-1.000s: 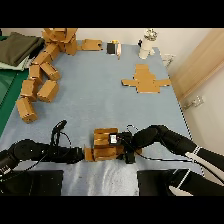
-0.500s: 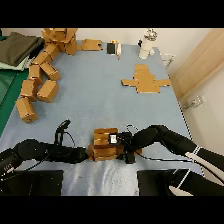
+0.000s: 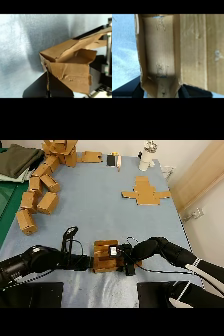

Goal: Fold the box.

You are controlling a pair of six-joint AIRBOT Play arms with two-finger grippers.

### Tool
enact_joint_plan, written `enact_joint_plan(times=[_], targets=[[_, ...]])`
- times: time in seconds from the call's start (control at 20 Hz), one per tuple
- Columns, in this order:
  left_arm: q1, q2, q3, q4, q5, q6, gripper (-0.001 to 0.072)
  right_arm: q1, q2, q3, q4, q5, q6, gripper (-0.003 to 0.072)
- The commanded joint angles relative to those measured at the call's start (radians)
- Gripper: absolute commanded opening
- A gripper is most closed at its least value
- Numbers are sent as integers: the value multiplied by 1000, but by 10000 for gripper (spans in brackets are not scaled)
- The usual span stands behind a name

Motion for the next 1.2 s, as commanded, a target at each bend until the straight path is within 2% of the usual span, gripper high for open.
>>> enact_joint_plan(times=[0.0,0.1,0.35,0.55,0.65,0.7,0.75,0.8,1.15], targets=[[-101,-88,108,270,-68,-273,3,1,0,0,0,0,0,502],[-142,-126,151,301,-77,-314,4,1,0,0,0,0,0,502],[-144,-139,207,332,-206,-337,12,1,0,0,0,0,0,502],[-116,-139,215,332,-252,-337,15,1,0,0,0,0,0,502],[-106,-139,216,328,-241,-335,14,1,0,0,0,0,0,502],[-106,-139,216,325,-236,-333,42,1,0,0,0,0,0,502],[-106,-139,216,320,-235,-334,289,1,0,0,0,0,0,502],[-106,-139,216,318,-235,-334,361,1,0,0,0,0,0,502],[-105,-138,235,280,-233,-333,358,1,0,0,0,0,0,502]])
